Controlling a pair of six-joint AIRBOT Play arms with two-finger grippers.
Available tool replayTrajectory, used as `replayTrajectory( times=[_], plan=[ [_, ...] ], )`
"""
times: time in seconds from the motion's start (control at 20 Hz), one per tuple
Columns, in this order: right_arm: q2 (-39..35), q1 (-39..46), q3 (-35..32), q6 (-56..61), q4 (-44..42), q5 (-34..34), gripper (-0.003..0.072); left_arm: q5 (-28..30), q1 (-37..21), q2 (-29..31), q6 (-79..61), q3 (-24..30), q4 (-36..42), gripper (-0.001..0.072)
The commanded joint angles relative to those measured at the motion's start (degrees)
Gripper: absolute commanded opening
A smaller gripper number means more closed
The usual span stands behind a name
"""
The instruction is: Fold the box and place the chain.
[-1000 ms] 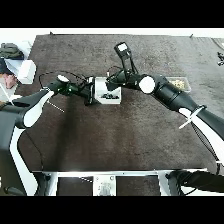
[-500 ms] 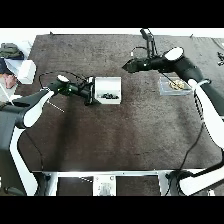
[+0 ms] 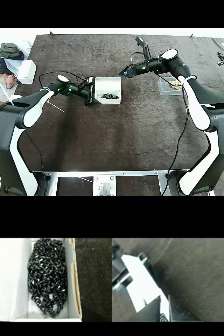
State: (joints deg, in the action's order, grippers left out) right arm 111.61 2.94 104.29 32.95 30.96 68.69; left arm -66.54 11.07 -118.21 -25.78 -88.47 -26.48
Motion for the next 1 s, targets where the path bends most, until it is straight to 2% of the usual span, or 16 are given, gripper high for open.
replayTrajectory(
  times=[0.0, 0.4, 0.75, 0.8, 0.85, 0.95],
  plan=[
    [0.87, -1.88, 0.46, -3.43, 2.82, 2.10, 0.0171, 0.04, 0.00, -0.02, 0.00, 0.02, -0.02, 0.0411],
    [-0.04, -4.04, 0.46, -8.87, 4.74, 8.20, 0.0188, 0.02, 0.00, -0.02, 0.00, 0.02, -0.02, 0.0411],
    [-0.04, -7.02, 0.46, -15.58, 6.88, 8.07, 0.0200, 0.02, 0.00, -0.02, 0.00, 0.02, -0.02, 0.0411],
    [-0.04, -7.26, 0.46, -16.76, 7.48, 8.07, 0.0334, 0.02, 0.00, 0.00, 0.00, 0.02, -0.02, 0.0412],
    [-0.04, -7.34, 0.46, -18.32, 8.37, 8.09, 0.0388, 0.02, 0.00, 0.00, 0.00, 0.02, -0.02, 0.0411],
    [-0.04, -7.32, 0.46, -18.43, 10.23, 7.89, 0.0385, 0.02, 0.00, -0.02, 0.00, 0.02, -0.02, 0.0411]
  ],
)
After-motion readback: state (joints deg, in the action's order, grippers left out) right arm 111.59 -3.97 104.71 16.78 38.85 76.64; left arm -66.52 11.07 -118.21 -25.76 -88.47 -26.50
